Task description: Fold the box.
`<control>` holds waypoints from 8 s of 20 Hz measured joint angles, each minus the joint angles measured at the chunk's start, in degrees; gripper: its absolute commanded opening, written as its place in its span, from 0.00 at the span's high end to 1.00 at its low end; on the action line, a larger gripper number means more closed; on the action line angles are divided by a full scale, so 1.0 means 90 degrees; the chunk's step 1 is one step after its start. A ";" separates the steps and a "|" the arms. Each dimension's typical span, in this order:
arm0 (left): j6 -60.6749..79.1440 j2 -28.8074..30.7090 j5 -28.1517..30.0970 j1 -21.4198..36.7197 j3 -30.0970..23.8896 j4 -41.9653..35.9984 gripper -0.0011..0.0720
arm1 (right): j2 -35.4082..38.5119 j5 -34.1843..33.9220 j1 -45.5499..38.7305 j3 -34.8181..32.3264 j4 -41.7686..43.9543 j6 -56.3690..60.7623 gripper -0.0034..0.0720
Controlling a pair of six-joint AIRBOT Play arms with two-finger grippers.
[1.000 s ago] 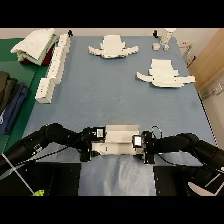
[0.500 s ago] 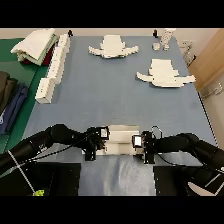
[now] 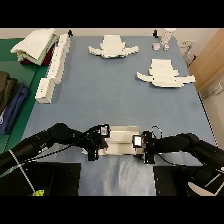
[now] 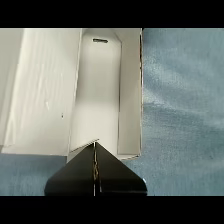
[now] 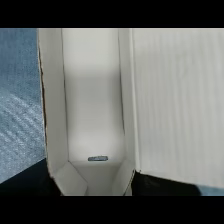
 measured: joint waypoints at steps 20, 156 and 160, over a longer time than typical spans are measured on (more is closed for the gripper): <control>-0.0845 0.0719 -0.1008 0.0476 0.0002 0.1642 0.57 | 0.0000 0.0000 0.0000 0.0000 0.0000 -0.0002 0.27; -0.8850 0.0330 -0.1593 0.1690 -0.0347 0.1309 0.96 | -0.0017 -0.0002 0.0000 0.0000 0.0000 0.0000 0.27; -0.8614 0.0391 -0.1503 0.1562 -0.0272 0.0763 0.96 | -0.0017 -0.0002 0.0000 0.0000 0.0000 0.0000 0.27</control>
